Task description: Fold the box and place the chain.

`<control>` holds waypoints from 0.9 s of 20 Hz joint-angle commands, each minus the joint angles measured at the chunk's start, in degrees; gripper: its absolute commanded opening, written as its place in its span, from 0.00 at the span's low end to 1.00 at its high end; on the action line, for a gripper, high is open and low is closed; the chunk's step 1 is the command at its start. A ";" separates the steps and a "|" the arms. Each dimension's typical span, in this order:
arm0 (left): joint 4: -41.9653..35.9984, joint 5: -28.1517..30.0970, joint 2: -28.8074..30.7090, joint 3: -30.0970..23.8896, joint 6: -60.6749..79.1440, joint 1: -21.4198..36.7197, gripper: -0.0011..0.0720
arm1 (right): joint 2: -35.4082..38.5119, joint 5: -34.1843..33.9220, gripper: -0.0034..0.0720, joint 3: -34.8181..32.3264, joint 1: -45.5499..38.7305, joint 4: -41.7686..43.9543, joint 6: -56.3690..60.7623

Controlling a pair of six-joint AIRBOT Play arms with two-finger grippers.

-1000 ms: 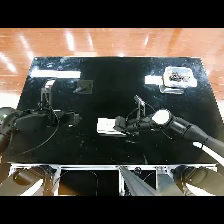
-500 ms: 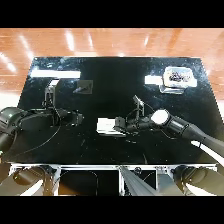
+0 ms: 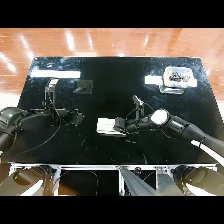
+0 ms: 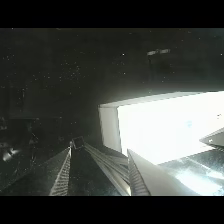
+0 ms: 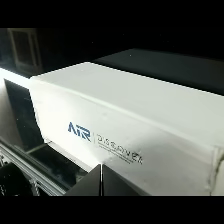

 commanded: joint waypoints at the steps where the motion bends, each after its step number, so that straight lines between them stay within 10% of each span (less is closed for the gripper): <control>1: 0.00 -0.02 -0.04 0.00 0.02 0.00 0.65 | -0.04 -0.31 0.09 0.00 0.04 -0.28 0.02; 18: 0.07 -0.11 -0.04 0.00 0.04 0.00 0.65 | 3.80 3.50 0.09 4.17 -2.86 6.12 -7.15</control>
